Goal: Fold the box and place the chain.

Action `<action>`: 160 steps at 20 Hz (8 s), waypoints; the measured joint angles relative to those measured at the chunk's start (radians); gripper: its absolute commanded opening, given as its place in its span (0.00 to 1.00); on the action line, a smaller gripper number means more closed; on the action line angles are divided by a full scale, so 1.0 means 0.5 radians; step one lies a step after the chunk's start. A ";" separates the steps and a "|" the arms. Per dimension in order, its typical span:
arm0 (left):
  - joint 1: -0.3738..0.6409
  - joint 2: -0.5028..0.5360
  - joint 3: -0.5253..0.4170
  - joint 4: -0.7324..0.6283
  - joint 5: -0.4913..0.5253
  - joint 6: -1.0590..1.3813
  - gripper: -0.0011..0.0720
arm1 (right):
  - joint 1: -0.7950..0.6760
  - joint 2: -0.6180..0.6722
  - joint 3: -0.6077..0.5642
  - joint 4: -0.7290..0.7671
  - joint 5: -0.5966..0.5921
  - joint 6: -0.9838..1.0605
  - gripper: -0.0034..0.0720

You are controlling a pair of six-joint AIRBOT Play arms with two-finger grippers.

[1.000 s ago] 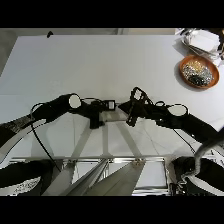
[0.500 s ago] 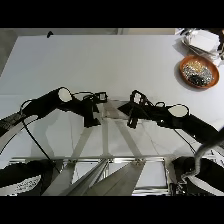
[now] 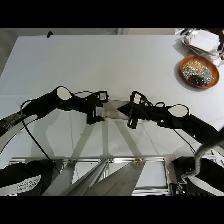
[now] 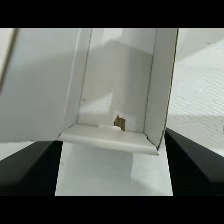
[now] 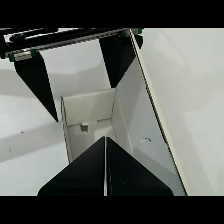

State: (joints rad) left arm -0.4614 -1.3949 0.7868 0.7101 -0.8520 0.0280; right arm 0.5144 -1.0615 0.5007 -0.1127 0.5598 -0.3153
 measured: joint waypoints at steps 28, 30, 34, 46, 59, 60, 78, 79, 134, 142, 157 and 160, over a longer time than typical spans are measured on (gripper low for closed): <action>-0.050 -0.185 0.001 -0.128 -0.257 0.123 0.96 | 0.001 0.092 0.000 -0.017 0.005 -0.001 0.06; -0.050 -0.185 -0.001 -0.121 -0.274 0.101 0.93 | 0.000 0.094 0.000 -0.017 0.007 -0.001 0.06; -0.051 -0.185 0.001 -0.141 -0.288 0.044 0.84 | 0.001 0.095 0.000 -0.018 0.010 -0.001 0.06; -0.166 -0.185 0.000 -0.340 0.183 0.108 0.91 | 0.001 0.098 0.000 -0.043 0.008 -0.001 0.06; -0.123 -0.177 0.000 -0.292 0.117 0.086 0.97 | 0.001 0.108 0.000 -0.089 0.008 -0.001 0.06; -0.109 -0.171 0.000 -0.268 0.095 0.069 0.97 | 0.001 0.113 0.000 -0.092 0.009 -0.001 0.06; -0.079 -0.220 -0.022 -0.343 0.059 0.137 0.96 | 0.001 0.159 0.000 -0.098 0.009 0.001 0.06; -0.079 -0.233 -0.023 -0.355 0.058 0.149 0.96 | 0.000 0.159 0.000 -0.098 0.009 0.000 0.06; -0.077 -0.266 -0.021 -0.353 0.051 0.167 0.61 | -0.497 0.075 0.317 -1.376 0.894 0.942 0.10; -0.077 -0.266 -0.021 -0.355 0.050 0.166 0.61 | -0.497 0.047 0.317 -1.839 0.849 0.870 0.47; -0.077 -0.266 -0.022 -0.356 0.049 0.167 0.61 | -0.497 -0.387 0.318 -1.565 0.684 0.216 0.25; -0.077 -0.266 -0.022 -0.356 0.049 0.166 0.61 | -0.497 -0.395 0.317 -1.548 0.674 0.204 0.25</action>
State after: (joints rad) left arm -0.4999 -1.5276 0.7757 0.5323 -0.8276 0.1112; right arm 0.2661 -1.2591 0.6594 -0.8867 0.8970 -0.2131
